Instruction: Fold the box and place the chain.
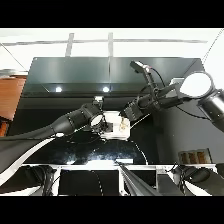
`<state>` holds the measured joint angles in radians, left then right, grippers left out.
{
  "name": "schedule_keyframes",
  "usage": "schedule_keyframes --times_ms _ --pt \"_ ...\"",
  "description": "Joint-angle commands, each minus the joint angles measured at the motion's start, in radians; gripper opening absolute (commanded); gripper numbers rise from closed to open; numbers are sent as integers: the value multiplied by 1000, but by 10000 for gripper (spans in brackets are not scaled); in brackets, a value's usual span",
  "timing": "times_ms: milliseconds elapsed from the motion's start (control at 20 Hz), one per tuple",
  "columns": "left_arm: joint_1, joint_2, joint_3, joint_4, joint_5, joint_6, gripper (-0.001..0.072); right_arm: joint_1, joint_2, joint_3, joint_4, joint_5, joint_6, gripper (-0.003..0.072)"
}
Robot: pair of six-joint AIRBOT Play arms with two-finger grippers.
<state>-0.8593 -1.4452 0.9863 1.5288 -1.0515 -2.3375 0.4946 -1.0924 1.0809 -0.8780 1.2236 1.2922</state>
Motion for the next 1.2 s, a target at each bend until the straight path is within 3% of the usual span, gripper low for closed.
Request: schedule_keyframes --times_ms 0,50,100,150,300,450,750,1150 --pt "1 0 0 0 0 0 33 -8 -16 -8 -107 -14 51 31" --pt "1 0 0 0 0 0 33 -8 -16 -8 -109 -13 51 186" --pt "1 0 0 0 0 0 33 -7 -16 -8 -109 -13 50 556" --pt "1 0 0 0 0 0 33 -8 -16 -7 -113 -11 47 642" --pt "1 0 0 0 0 0 33 -123 -4 -7 -185 33 51 641" --pt "1 0 0 0 0 0 33 -328 -3 -22 -244 44 79 642" --pt "1 0 0 -1 0 0 33 -599 -27 -253 -487 -347 528 641" --pt "1 0 0 -1 0 0 33 -580 -265 -258 -431 -659 783 641"
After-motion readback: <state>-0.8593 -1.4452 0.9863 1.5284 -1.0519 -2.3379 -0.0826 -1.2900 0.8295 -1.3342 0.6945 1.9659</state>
